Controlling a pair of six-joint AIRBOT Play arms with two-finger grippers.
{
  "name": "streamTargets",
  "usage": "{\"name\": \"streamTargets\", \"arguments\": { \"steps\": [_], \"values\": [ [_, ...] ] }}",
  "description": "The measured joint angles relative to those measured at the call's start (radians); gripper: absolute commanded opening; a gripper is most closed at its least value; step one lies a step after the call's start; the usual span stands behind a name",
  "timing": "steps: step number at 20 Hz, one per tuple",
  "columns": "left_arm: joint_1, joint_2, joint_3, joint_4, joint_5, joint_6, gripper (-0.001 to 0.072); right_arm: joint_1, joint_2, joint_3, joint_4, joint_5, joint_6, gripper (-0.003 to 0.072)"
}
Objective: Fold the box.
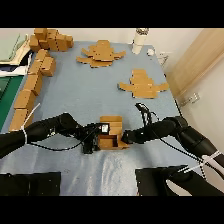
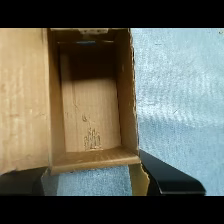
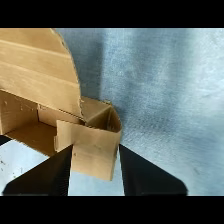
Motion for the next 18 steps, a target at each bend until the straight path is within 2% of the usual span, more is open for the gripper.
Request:
{"name": "streamTargets", "arguments": {
  "steps": [5,12,18],
  "values": [
    [0.000,0.000,0.000,0.000,0.000,0.000,0.0292,0.065,-0.056,0.037,-0.011,0.006,0.047,0.0429],
    [0.000,0.000,0.000,0.000,0.000,0.000,0.0291,0.222,-0.158,0.132,-0.166,-0.004,0.322,0.0430],
    [0.000,0.000,0.000,0.000,0.000,0.000,0.0291,0.392,-0.260,0.242,-0.356,-0.140,0.658,0.0427]
  ]
}}
